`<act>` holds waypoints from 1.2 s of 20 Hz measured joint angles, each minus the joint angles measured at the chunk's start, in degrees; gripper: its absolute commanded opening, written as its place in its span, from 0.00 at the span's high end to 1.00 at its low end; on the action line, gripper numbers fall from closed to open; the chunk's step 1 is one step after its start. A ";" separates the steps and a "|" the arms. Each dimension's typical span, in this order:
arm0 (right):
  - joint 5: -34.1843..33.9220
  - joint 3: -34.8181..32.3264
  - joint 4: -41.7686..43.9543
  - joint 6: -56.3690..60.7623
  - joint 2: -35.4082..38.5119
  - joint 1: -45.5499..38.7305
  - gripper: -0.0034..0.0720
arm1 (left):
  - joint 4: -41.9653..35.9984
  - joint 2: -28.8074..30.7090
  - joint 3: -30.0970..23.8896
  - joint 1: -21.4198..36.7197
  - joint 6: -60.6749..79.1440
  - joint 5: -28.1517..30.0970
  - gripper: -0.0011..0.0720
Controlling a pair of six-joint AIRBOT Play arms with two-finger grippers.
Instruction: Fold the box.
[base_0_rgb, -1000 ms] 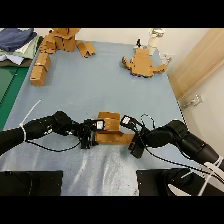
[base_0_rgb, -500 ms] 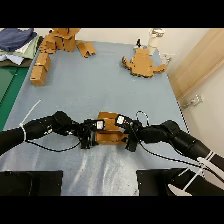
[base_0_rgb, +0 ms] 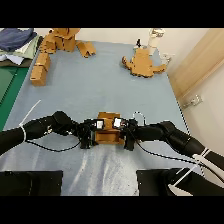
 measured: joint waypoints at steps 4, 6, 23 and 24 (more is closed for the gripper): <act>1.36 0.00 1.77 -1.62 -1.01 1.86 0.79 | 0.04 0.02 0.00 0.00 0.26 0.02 0.53; 1.73 0.00 1.79 -2.01 -1.36 2.56 0.71 | 0.04 0.02 0.00 0.00 0.26 0.02 0.53; 2.78 0.00 2.10 -2.32 -2.19 3.19 0.36 | 0.00 0.02 0.00 0.00 0.22 0.02 0.53; 2.80 0.00 2.10 -2.32 -2.19 3.19 0.36 | 0.00 0.02 0.00 0.00 0.22 0.02 0.53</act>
